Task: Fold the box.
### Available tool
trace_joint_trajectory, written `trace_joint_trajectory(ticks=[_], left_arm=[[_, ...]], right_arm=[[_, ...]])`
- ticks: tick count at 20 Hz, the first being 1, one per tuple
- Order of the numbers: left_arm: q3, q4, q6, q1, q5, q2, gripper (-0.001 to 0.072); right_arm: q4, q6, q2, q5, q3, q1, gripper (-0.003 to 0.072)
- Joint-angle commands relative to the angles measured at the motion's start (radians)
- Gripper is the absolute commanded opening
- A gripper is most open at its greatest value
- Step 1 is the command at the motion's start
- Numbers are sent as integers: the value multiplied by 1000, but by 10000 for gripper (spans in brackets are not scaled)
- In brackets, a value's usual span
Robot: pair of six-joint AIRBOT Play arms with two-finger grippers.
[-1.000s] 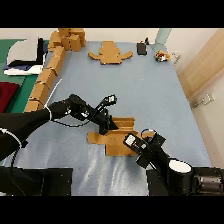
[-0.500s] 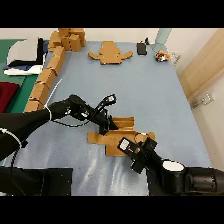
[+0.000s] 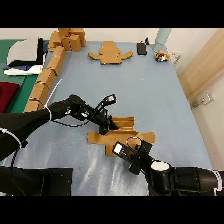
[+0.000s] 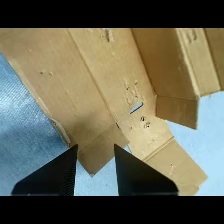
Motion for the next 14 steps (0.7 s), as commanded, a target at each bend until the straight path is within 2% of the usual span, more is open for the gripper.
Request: trace_joint_trajectory(ticks=[1,9,14], left_arm=[[0,0,0,0,-3,0,15],[0,0,0,0,-8,0,15],[0,0,0,0,-8,0,15]], right_arm=[[-2,-19,-8,26,-1,0,361],[-35,-62,-1,59,5,1,361],[62,-137,17,59,1,0,361]])
